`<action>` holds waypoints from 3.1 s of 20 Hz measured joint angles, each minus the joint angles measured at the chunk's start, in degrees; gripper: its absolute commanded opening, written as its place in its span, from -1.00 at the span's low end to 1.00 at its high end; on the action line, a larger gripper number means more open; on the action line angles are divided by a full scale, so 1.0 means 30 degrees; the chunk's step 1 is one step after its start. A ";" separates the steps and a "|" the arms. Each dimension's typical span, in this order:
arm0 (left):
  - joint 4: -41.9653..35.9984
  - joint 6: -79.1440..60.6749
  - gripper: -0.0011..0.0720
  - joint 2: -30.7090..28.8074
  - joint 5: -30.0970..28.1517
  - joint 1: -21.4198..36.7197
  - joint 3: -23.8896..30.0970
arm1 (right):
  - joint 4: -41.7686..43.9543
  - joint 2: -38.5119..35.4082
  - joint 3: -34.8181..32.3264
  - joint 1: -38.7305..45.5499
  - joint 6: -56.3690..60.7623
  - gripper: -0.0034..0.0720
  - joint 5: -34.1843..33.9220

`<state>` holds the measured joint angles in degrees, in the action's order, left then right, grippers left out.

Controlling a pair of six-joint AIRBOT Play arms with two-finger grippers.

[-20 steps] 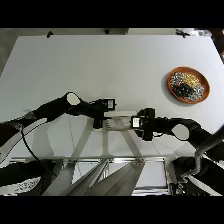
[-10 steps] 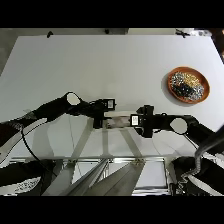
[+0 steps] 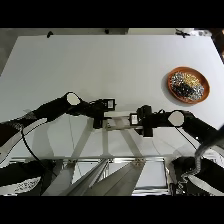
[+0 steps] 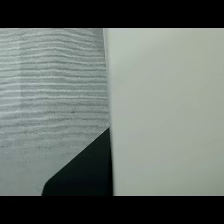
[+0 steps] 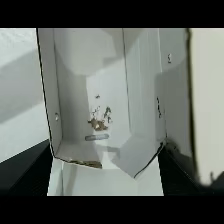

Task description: Fold the box and place the chain.

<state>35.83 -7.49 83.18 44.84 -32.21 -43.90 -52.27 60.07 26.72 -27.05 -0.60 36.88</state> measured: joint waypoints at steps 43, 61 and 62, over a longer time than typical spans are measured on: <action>-0.0015 0.0007 -0.95 0.0000 -0.0015 0.0000 0.0007 | 0.2142 0.2820 0.1035 0.0189 -0.1821 0.81 0.0940; 0.0007 0.0000 -0.95 0.0000 0.0007 0.0000 0.0007 | 0.2543 0.3592 0.1005 -0.0211 -0.1814 0.22 0.0255; 0.0015 0.0000 -0.95 0.0000 0.0007 0.0000 0.0007 | 0.2557 0.3599 0.1005 -0.0219 -0.1814 0.15 0.0211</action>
<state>35.88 -7.49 83.18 44.86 -32.21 -43.88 -44.60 70.87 29.74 -27.70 -6.04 37.52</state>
